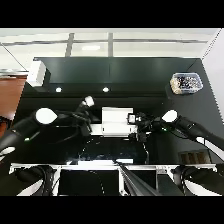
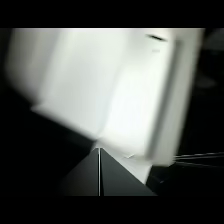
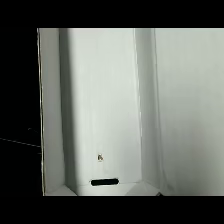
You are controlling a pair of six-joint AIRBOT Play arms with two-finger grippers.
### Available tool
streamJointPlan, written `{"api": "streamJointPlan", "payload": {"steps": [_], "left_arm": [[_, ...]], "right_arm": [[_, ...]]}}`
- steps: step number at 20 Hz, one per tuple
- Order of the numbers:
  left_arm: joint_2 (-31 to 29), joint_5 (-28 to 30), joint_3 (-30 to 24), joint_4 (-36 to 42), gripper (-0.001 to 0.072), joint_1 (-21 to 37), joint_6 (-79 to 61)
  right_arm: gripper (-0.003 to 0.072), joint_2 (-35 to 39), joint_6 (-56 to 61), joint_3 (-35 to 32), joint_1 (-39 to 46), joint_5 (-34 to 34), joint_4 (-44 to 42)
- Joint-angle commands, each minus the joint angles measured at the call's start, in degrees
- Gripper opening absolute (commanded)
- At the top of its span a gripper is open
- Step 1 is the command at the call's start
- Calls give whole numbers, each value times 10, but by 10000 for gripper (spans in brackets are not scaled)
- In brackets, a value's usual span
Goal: Fold the box and place the chain.
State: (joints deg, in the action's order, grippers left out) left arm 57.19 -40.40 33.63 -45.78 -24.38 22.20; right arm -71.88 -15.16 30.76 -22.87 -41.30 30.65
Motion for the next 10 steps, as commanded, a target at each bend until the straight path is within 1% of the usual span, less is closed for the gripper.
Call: {"api": "streamJointPlan", "payload": {"steps": [1, 2, 3, 4, 6, 7, 8, 10], "left_arm": [[-86, -63, 6, -166, 28, 107, 201], [-96, -88, 5, -167, 27, 146, 240], [-96, -110, 5, -166, 26, 186, 317], [-91, -130, 2, -166, 26, 223, 412], [-69, -174, -11, -156, 27, 280, 561], [-52, -193, -19, -128, 27, 300, 589], [-31, -207, -28, -82, 27, 315, 590], [14, -216, -42, -10, 27, 318, 553]], "right_arm": [[77, 0, 0, 0, 0, 0, 0], [77, 0, 0, 0, 0, 0, 0], [77, 0, 0, 0, 0, 0, 0], [77, 0, 0, 0, 0, 0, 0], [77, 0, 0, 0, 0, 0, 0], [77, 0, 0, 0, 0, 0, 0], [77, 0, 0, 0, 0, 0, 0], [77, 0, 0, 0, 0, 0, 0]]}}
